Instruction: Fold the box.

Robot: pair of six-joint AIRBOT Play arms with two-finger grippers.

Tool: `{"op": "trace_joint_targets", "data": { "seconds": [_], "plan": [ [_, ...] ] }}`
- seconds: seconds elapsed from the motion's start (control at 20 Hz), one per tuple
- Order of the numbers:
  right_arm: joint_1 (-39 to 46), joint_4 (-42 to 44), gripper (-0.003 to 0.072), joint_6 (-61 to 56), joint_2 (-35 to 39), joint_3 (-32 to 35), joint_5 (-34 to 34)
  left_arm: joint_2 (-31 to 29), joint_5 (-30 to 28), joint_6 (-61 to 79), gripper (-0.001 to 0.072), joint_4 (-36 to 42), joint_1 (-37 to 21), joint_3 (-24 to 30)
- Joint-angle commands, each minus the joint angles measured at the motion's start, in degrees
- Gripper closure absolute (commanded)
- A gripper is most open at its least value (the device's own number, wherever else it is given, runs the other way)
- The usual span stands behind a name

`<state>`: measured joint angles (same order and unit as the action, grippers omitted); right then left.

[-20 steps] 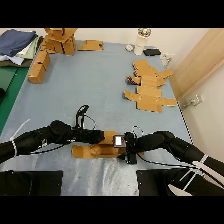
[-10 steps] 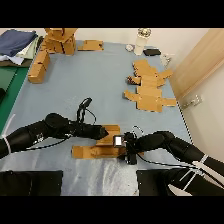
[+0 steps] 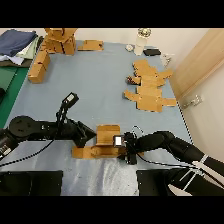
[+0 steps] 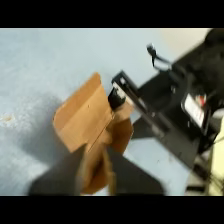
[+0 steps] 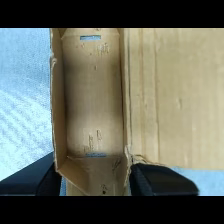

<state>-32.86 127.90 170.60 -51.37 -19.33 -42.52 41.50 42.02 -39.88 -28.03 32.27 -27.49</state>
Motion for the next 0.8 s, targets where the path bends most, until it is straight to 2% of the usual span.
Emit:
{"op": "trace_joint_targets", "data": {
  "seconds": [0.0, 0.1, 0.3, 0.45, 0.55, 0.75],
  "plan": [
    [0.0, 0.0, 0.0124, 0.0, 0.0, 0.0, 0.0, -4.0, 5.6, 3.7, 0.0011, -14.6, -0.3, 0.9],
    [0.0, 0.0, 0.0124, 0.0, 0.0, 0.0, 0.0, -3.8, 6.1, 8.8, 0.0011, -18.9, 0.2, 0.9],
    [0.0, 0.0, 0.0123, 0.0, 0.0, 0.0, 0.0, -1.0, 6.6, 16.3, 0.0011, -19.5, 0.2, 1.2],
    [0.0, 0.0, 0.0124, 0.0, 0.0, 0.0, 0.0, 1.2, 4.9, 22.3, 0.0011, -19.3, -0.3, 5.0],
    [0.0, 0.0, 0.0124, 0.0, 0.0, 0.0, 0.0, 3.7, 1.2, 27.8, 0.0010, -14.6, 1.1, 7.7],
    [0.0, 0.0, 0.0124, 0.0, 0.0, 0.0, 0.0, 7.5, -2.7, 36.8, 0.0011, -4.6, 4.8, 8.2]
  ]
}}
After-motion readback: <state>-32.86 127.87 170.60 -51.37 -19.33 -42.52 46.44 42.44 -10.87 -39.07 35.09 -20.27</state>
